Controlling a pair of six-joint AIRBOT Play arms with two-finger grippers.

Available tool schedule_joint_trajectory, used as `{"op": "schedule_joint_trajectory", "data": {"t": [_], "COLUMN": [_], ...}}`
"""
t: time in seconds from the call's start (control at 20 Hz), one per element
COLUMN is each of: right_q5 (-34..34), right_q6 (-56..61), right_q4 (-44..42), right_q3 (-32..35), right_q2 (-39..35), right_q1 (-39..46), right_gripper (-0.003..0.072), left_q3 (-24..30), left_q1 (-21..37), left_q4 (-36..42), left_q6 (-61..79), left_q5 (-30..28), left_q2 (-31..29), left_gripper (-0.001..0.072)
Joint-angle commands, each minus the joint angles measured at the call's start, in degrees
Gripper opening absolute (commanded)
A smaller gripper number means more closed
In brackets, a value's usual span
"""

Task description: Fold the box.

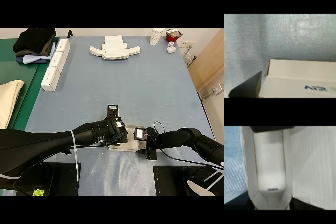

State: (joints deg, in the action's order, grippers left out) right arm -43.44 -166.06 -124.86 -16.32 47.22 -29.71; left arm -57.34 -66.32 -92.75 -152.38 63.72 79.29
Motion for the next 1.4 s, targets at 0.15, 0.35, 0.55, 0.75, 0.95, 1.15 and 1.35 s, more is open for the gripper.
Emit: {"op": "schedule_joint_trajectory", "data": {"t": [0.15,0.35,0.55,0.75,0.95,1.15,1.35], "right_q5": [0.04,0.04,0.04,0.04,0.04,0.04,0.04], "right_q6": [-0.02,-0.02,-0.02,-0.02,-0.02,-0.02,-0.02], "right_q4": [-0.02,-0.02,-0.02,-0.02,-0.02,0.0,0.0], "right_q3": [-0.04,-0.04,-0.04,-0.04,-0.04,-0.04,-0.04], "right_q2": [-0.02,-0.02,-0.04,-0.04,-0.02,-0.04,-0.04], "right_q1": [-0.02,-0.02,-0.02,-0.02,-0.02,-0.02,-0.02], "right_gripper": [0.0507,0.0507,0.0507,0.0507,0.0507,0.0507,0.0507], "left_q3": [-0.02,0.22,0.22,0.22,0.22,0.22,0.22], "left_q1": [-0.13,-0.42,-0.42,-0.5,-0.48,-0.48,-0.5], "left_q4": [-0.09,-0.13,-0.09,-0.15,-0.17,-1.18,-1.16], "left_q6": [0.04,0.02,-0.09,-5.86,-5.86,-5.14,-2.8], "left_q5": [1.57,0.92,0.76,0.81,0.98,1.01,1.44], "left_q2": [0.26,0.9,0.9,2.51,3.23,3.19,3.19], "left_gripper": [0.0364,0.0364,0.0364,0.0364,0.0364,0.033,0.0016]}}
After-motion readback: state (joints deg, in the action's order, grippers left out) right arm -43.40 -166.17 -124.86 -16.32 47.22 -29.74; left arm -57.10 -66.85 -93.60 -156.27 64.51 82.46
